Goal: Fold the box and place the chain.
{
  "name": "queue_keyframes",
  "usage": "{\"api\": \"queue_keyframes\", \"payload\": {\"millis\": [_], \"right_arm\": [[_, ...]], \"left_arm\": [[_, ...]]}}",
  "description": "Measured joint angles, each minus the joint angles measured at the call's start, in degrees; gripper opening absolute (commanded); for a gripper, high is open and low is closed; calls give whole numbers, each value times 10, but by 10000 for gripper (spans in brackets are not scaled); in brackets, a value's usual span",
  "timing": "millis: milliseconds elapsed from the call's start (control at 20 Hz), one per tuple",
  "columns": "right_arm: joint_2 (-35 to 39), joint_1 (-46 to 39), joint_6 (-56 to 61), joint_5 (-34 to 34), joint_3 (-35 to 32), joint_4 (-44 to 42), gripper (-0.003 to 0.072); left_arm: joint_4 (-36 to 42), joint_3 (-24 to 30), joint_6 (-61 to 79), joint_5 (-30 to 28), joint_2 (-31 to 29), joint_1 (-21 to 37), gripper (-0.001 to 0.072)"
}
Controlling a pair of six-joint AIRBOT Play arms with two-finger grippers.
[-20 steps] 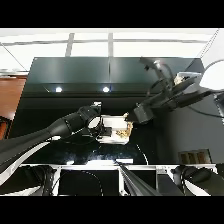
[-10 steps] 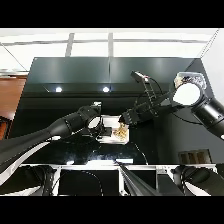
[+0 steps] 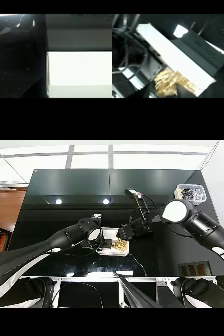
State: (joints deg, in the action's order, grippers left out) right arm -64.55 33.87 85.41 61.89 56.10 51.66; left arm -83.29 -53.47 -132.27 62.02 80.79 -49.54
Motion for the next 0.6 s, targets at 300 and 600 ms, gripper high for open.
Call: {"api": "queue_keyframes", "payload": {"millis": [300,600], "right_arm": [[40,-65,18,63,0,64,415],[146,-156,28,113,0,166,414]], "left_arm": [[0,0,0,-1,0,0,29],[0,0,0,-4,0,0,29]]}}
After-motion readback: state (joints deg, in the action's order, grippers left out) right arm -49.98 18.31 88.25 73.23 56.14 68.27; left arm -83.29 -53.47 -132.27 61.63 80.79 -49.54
